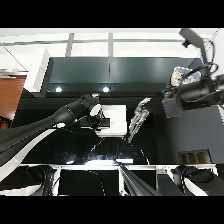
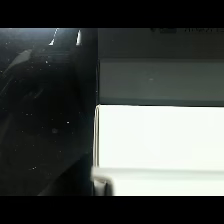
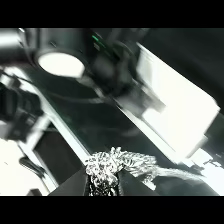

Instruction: Fold the box and place the chain.

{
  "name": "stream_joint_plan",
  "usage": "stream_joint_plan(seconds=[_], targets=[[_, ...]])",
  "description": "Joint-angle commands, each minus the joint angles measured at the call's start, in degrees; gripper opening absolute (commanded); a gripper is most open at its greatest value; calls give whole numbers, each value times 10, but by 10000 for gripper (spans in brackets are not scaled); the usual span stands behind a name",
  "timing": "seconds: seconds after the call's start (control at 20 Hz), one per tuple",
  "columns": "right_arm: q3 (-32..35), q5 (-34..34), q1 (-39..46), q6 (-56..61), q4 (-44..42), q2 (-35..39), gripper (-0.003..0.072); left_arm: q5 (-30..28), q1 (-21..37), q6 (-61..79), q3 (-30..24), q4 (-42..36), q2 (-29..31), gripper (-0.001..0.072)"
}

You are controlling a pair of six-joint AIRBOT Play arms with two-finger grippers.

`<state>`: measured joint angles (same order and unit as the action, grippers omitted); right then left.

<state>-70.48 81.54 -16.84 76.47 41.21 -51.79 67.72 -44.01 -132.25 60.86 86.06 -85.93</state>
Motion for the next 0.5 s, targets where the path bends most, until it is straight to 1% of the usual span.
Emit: stream_joint_plan(seconds=[0.0,0.2,0.35,0.45], targets=[[33,-93,-29,-4,-43,-5,11,0,0,0,1,0,0,33],[41,-131,-64,11,-42,-35,12,0,0,0,1,0,0,33],[45,-169,-71,13,-43,-61,12,0,0,0,1,0,0,33],[46,-166,-72,13,-40,-80,12,0,0,0,1,0,0,33]])
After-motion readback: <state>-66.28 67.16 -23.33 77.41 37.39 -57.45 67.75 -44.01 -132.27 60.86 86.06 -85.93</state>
